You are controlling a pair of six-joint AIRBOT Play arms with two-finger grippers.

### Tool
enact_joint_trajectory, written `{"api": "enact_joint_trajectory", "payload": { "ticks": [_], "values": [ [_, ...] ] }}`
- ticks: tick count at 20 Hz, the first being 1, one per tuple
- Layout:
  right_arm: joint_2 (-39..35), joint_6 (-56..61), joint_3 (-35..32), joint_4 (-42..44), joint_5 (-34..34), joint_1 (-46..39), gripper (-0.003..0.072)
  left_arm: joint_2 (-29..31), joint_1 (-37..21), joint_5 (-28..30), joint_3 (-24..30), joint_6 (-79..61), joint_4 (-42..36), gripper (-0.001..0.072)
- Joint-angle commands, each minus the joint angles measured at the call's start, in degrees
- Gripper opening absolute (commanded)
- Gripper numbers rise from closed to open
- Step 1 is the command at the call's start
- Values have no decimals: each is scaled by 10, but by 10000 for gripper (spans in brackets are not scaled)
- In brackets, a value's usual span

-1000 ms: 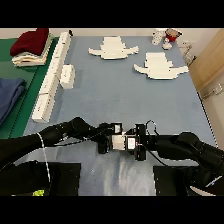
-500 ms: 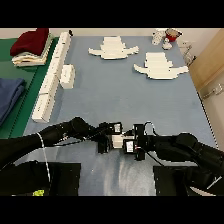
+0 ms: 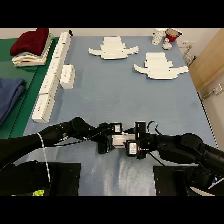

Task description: Fold the box.

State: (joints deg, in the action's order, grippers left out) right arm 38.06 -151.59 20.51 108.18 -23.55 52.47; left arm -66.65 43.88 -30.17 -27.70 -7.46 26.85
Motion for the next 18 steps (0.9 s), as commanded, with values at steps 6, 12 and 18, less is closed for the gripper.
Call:
{"api": "enact_joint_trajectory", "payload": {
  "ticks": [6,12,18],
  "values": [
    [14,1,1,-4,10,0,424,0,0,1,0,0,0,469],
    [19,3,1,0,3,0,246,0,0,1,0,0,0,469],
    [19,12,1,3,-11,0,154,0,0,1,0,0,0,469]
  ]
}}
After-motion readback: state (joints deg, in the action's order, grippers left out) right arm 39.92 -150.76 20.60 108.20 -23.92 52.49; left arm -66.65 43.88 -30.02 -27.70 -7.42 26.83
